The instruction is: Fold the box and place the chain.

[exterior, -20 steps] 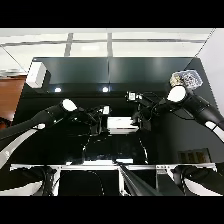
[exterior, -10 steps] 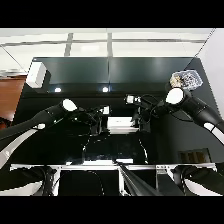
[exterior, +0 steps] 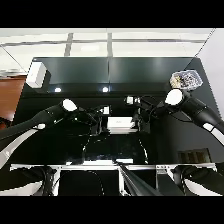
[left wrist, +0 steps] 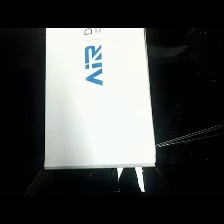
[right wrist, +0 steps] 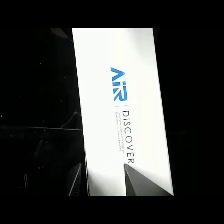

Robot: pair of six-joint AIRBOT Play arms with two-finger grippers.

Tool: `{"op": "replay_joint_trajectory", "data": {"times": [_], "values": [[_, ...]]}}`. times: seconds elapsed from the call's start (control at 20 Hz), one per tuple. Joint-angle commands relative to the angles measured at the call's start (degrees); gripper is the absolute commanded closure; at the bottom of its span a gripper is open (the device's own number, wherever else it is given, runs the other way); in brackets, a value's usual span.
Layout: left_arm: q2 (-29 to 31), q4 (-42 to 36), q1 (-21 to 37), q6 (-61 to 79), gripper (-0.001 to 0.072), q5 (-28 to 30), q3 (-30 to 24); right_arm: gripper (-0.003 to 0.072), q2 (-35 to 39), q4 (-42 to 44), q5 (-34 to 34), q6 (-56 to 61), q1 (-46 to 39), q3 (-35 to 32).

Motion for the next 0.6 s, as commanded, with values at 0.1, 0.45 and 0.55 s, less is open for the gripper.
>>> {"op": "replay_joint_trajectory", "data": {"times": [0.1, 0.45, 0.55], "values": [[0.0, 0.0, 0.0, 0.0, 0.0291, 0.0, 0.0, 0.0358, 0.1, 0.1, 0.1, 1.7, 0.0, -1.4], [0.0, 0.0, 0.0, 0.0, 0.0291, -0.1, 0.0, 0.0665, 4.8, 11.0, 3.2, 25.2, -8.3, -2.9], [0.0, 0.0, 0.0, 0.0, 0.0291, -0.1, 0.0, 0.0666, 4.6, 18.4, 3.1, 28.0, -8.7, -6.5]]}}
